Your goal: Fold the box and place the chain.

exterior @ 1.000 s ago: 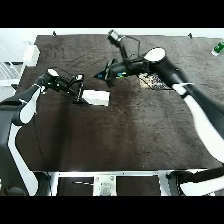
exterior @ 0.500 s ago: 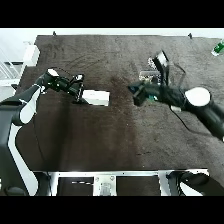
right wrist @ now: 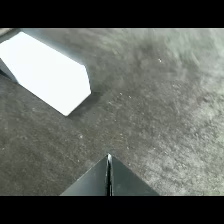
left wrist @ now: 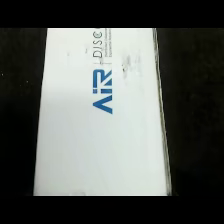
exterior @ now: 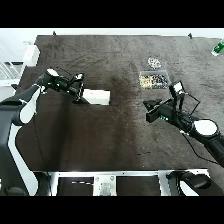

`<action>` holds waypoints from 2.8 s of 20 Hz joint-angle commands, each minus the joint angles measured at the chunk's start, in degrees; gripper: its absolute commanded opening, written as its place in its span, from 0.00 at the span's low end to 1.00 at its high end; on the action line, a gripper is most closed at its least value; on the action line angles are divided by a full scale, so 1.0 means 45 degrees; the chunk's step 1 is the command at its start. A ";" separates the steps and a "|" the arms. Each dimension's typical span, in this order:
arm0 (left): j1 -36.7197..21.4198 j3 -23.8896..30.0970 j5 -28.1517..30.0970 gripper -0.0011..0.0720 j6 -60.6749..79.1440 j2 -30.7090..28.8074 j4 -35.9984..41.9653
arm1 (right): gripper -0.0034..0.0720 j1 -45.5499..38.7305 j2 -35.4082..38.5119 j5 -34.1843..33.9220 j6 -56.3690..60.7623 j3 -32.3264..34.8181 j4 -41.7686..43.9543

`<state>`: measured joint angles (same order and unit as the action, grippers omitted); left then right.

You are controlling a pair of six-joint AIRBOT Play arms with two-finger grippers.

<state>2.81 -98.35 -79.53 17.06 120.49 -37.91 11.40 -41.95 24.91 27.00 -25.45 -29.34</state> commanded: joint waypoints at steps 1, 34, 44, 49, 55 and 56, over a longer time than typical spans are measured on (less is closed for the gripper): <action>-0.0015 -0.0442 -0.0602 0.04 -0.1574 -0.0039 0.0180 | 0.07 -0.0102 0.0141 -0.0136 0.0000 0.0311 -0.0015; -0.8053 0.5761 1.1356 0.03 -1.0108 -0.4998 -0.0767 | 0.07 -0.0102 0.0136 -0.1350 0.0000 0.1088 -0.0044; -0.8043 0.5819 1.0496 0.03 -0.9758 -0.4716 -0.0393 | 0.07 -0.0092 0.0136 -0.1350 0.0000 0.1098 0.0000; -0.8043 0.5969 1.0516 0.04 -0.9355 -0.4711 -0.0185 | 0.07 -0.0092 0.0136 -0.1345 0.0005 0.1098 0.0000; -0.8043 0.5969 1.0278 1.00 -0.9350 -0.4711 -0.0204 | 0.07 -0.0092 0.0136 -0.1345 0.0005 0.1098 0.0005; -0.8043 0.5969 1.0278 1.00 -0.9350 -0.4711 -0.0204 | 0.07 -0.0092 0.0136 -0.1345 0.0005 0.1098 0.0005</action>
<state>-33.36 -71.48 -33.08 -25.15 99.24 -38.68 10.94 -41.36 18.83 27.00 -20.53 -29.34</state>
